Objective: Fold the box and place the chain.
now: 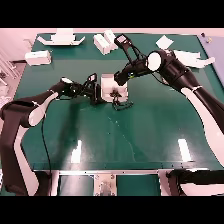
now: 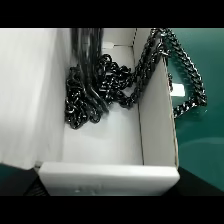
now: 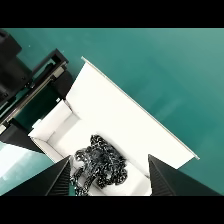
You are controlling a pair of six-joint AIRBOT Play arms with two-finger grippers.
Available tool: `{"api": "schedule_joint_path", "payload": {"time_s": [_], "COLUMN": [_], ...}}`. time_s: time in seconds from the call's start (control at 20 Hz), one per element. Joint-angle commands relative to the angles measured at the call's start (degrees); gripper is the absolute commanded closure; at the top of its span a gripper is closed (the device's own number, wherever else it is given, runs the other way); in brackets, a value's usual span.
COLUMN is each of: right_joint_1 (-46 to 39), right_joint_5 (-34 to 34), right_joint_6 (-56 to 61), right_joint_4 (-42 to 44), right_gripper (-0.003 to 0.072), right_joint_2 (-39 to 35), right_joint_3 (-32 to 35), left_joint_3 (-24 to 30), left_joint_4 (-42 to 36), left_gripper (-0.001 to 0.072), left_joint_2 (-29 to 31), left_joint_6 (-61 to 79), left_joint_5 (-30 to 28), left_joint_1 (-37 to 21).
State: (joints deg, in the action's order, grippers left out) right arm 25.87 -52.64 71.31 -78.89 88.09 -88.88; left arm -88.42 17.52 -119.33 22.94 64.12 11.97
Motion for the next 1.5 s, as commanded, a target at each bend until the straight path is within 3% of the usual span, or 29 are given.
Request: {"api": "schedule_joint_path", "payload": {"time_s": [0.0,0.25,0.5,0.75,0.9,1.0,1.45], "right_joint_1": [-1.0,-3.2,-3.1,-3.1,-3.1,-2.6,-0.3], "right_joint_5": [-2.6,-14.4,-14.7,-8.4,-4.6,-3.6,4.9], "right_joint_6": [0.0,2.6,2.6,-2.9,-3.0,-3.3,-8.6], "right_joint_4": [-0.5,0.3,4.0,17.5,18.5,18.6,19.5], "right_gripper": [0.0149,0.0149,0.0147,0.0148,0.0156,0.0276,0.0286], "right_joint_2": [0.2,-2.5,-3.1,-3.0,-3.0,-2.9,2.8], "right_joint_3": [0.6,1.1,9.3,18.4,21.9,24.0,25.3], "left_joint_3": [0.0,0.0,0.0,0.0,0.0,0.0,0.0], "left_joint_4": [0.0,0.0,0.0,0.0,0.0,0.0,0.0], "left_gripper": [0.0077,0.0077,0.0077,0.0077,0.0078,0.0077,0.0077], "left_joint_2": [0.0,0.0,0.0,0.0,0.0,0.0,0.0], "left_joint_6": [0.0,0.0,0.0,0.0,0.0,0.0,0.0], "left_joint_5": [0.0,0.0,0.0,0.0,0.0,0.0,0.0], "left_joint_1": [-0.1,0.0,0.0,0.0,0.0,0.0,0.0]}}
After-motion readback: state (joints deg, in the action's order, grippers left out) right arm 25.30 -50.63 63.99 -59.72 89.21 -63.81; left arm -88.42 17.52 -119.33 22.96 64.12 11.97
